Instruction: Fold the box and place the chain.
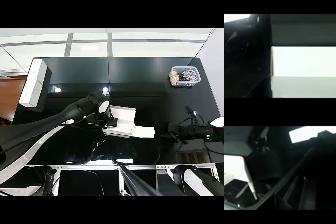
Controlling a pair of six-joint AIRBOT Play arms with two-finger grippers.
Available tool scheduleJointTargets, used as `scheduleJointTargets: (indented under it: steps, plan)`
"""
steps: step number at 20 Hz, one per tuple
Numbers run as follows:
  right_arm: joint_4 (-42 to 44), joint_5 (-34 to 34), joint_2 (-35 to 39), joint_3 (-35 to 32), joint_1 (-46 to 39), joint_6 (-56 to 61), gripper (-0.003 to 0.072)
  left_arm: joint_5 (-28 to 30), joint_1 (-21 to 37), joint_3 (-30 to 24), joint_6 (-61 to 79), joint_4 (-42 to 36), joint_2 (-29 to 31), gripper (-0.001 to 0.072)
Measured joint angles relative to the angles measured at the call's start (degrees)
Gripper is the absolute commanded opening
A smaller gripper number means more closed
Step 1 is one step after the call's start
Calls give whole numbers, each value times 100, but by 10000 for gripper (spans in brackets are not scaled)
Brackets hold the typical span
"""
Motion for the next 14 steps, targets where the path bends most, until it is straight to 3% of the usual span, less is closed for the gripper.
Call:
scheduleJointTargets:
  steps: [8,14]
  plan:
    - [1427,-1198,-516,-332,1244,-328,17,61,59,0,-2,11,0,27]
    - [2236,-1259,-813,-234,1685,-1187,19,66,63,0,-4,24,0,28]
